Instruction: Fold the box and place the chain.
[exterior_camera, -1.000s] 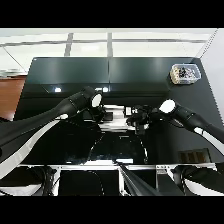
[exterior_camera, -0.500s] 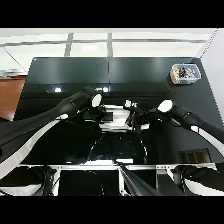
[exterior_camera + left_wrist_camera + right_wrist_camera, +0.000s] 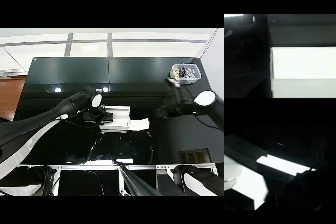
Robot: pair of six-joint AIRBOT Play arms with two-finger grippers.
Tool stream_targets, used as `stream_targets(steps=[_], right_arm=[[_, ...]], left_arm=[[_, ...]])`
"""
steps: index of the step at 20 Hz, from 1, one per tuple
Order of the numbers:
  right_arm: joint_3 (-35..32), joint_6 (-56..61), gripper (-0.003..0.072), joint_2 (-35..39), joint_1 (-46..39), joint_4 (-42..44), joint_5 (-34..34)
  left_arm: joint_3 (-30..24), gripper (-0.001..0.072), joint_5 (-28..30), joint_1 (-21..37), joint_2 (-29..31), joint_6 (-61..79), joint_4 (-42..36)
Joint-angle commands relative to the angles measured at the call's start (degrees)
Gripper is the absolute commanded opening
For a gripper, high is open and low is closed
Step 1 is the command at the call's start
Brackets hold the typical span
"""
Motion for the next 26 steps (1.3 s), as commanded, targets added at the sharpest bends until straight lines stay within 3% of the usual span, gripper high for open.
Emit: stream_targets(steps=[1,5,11,14,16,20,26], right_arm=[[-5.84,14.69,0.0017,0.24,-12.57,2.27,0.66],[-12.63,6.34,0.0017,-7.15,-12.02,18.99,0.37],[-12.55,-9.22,0.0018,-14.78,0.76,36.26,-0.76],[-9.03,-15.45,0.0041,-14.78,1.27,34.03,2.32],[-6.03,-15.45,0.0428,-14.78,1.31,31.74,6.19],[-3.28,-15.34,0.0440,-14.78,2.23,32.72,10.99],[1.29,-8.24,0.0437,-14.78,9.33,28.83,7.21]], left_arm=[[0.02,0.0027,-0.28,0.13,0.04,0.00,0.04],[0.02,0.0027,-0.07,0.13,0.04,0.00,0.02],[0.02,0.0027,-0.04,0.13,0.04,0.00,-0.17],[0.02,0.0027,-0.09,0.13,0.04,0.00,-0.20],[0.02,0.0027,-0.07,0.13,0.04,0.00,-0.20],[0.02,0.0027,-0.02,0.13,0.04,0.00,-0.90],[0.02,0.0027,0.22,0.13,0.04,0.00,-1.42]])
